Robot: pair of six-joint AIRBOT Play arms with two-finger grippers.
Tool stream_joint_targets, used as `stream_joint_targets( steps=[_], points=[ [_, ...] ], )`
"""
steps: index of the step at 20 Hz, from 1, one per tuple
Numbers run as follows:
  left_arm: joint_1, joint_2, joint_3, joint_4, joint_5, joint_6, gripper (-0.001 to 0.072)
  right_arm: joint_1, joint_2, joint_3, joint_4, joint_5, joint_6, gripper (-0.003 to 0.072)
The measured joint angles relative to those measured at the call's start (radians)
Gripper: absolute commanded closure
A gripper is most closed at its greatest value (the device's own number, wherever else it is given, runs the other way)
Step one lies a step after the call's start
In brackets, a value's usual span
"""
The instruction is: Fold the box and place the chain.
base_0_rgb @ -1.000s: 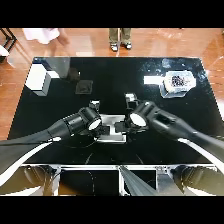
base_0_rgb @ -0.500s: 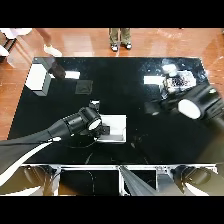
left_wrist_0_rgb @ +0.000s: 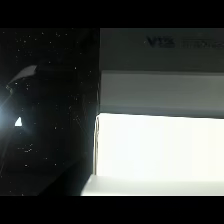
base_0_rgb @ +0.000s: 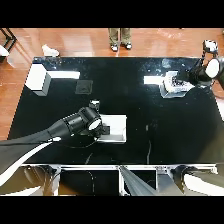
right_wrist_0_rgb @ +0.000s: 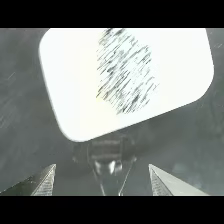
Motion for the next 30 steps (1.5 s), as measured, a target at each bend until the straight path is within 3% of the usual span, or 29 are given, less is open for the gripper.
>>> stream_joint_targets(
  steps=[6,8,19,20,21,23,30],
  points=[
    [0.0,0.0,0.0,-0.004,0.011,-0.001,0.0689,-0.097,-0.306,0.237,0.047,0.067,-0.032,-0.0008],
    [0.0,0.0,0.0,-0.005,0.013,-0.001,0.0689,-0.106,-0.359,0.277,0.063,0.06,-0.035,0.0163],
    [0.0,0.0,0.0,-0.005,0.017,0.0,0.0689,-0.115,-0.467,0.323,0.114,-0.002,-0.039,0.0164],
    [0.0,0.0,0.0,-0.005,0.017,0.0,0.069,-0.115,-0.475,0.324,0.115,-0.008,-0.042,0.0191],
    [0.0,0.0,0.0,-0.005,0.017,0.0,0.0689,-0.115,-0.481,0.324,0.115,-0.011,-0.042,0.0384],
    [0.0,0.0,0.0,-0.005,0.017,0.0,0.0689,-0.115,-0.49,0.325,0.116,-0.013,-0.039,0.067],
    [0.0,0.0,0.0,-0.006,0.017,0.0,0.0689,-0.121,-0.481,0.404,0.124,0.051,-0.093,0.0669]
  ],
)
